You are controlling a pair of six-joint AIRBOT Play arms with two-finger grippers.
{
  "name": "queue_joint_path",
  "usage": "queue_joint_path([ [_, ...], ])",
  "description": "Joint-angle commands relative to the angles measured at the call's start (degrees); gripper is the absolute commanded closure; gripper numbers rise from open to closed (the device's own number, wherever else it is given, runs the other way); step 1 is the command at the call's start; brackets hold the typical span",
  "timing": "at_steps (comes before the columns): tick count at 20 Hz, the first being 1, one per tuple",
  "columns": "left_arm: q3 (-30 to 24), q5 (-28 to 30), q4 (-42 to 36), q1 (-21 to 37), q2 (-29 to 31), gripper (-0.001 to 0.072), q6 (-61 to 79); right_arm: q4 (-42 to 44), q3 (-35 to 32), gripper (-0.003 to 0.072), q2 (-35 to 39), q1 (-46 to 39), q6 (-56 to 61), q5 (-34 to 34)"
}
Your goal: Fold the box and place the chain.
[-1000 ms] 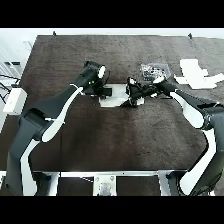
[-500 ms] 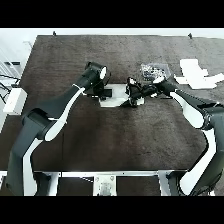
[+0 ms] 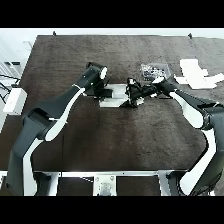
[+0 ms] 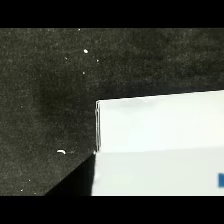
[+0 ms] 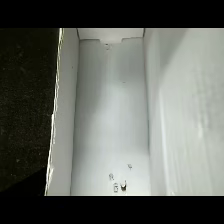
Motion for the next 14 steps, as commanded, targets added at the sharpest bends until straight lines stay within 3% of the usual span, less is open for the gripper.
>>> queue_joint_path([
  [1,0.04,1.22,-1.62,0.02,-0.02,0.0691,0.35,0.07,0.0,0.0112,0.0,-0.02,-0.02,-0.09],
  [4,0.04,1.33,-1.84,0.02,0.0,0.0689,0.35,0.07,0.0,0.0112,0.0,-0.02,-0.02,-0.09],
  [5,0.04,1.27,-1.84,0.02,0.11,0.0622,0.5,0.07,0.0,0.0112,0.0,-0.02,-0.02,-0.09],
  [6,0.04,0.81,-1.77,0.02,0.22,0.0484,0.52,0.07,0.0,0.0112,0.0,-0.02,-0.02,-0.09],
  [7,0.04,0.42,-1.46,0.02,0.44,0.0428,0.61,0.07,0.0,0.0112,0.0,-0.02,-0.02,-0.09],
  [14,0.46,-2.38,-0.09,0.02,4.09,0.0391,6.84,0.07,0.0,0.0112,0.0,-0.02,-0.02,-0.09],
])
